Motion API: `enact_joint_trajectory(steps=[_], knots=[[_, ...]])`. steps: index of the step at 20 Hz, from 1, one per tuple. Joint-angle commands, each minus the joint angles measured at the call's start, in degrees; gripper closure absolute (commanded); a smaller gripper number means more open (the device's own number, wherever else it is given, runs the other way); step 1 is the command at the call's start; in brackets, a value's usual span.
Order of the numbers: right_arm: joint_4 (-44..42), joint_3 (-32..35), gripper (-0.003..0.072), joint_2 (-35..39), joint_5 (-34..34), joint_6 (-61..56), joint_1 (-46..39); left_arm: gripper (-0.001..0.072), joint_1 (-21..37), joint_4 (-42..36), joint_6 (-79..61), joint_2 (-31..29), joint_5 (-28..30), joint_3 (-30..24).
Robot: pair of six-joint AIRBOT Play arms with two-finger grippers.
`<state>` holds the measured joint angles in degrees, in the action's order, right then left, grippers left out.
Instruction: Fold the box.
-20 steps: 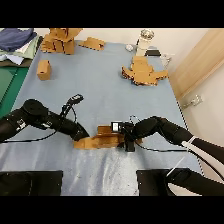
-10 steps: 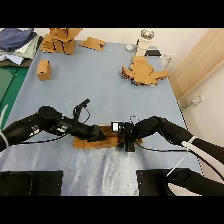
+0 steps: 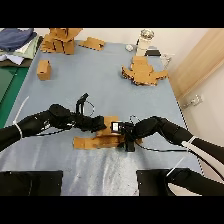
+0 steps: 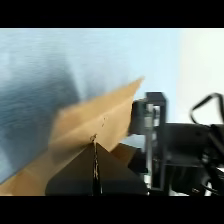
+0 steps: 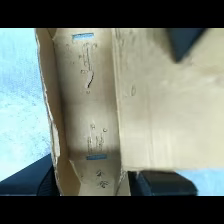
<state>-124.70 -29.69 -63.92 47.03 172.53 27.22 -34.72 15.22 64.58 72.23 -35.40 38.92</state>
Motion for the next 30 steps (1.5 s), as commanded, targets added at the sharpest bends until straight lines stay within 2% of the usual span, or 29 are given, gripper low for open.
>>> enact_joint_trajectory(steps=[1,5,8,14,17,21,24,27,30], knots=[[0.00,0.00,0.0213,0.02,-0.02,0.00,0.02,0.0700,0.04,10.43,7.82,1.49,3.39,0.31],[0.00,0.02,0.0213,0.02,-0.02,0.00,0.02,0.0700,0.04,13.55,10.03,2.97,3.80,0.81],[0.00,0.02,0.0213,0.02,-0.02,0.00,0.02,0.0699,0.04,13.79,9.81,5.77,1.73,2.80],[0.00,0.02,0.0214,0.02,-0.02,0.00,0.02,0.0698,1.75,16.31,8.81,5.44,-2.34,4.66],[0.00,0.02,0.0213,0.02,-0.02,0.00,0.02,0.0699,2.58,16.11,0.76,0.11,-5.81,4.33],[0.00,0.02,0.0214,0.02,-0.02,0.00,0.02,0.0699,5.25,16.09,-9.73,-12.17,-7.43,0.31],[0.00,0.02,0.0213,0.02,-0.02,0.00,0.02,0.0699,7.76,16.13,-21.77,-19.39,-14.36,-2.51],[0.00,0.02,0.0213,0.02,-0.02,0.00,0.02,0.0698,7.34,23.65,-30.88,-24.57,-20.11,-3.85],[0.00,0.00,0.0214,0.02,-0.02,0.00,0.02,0.0690,3.61,31.17,-42.34,-27.39,-21.64,-4.83]])
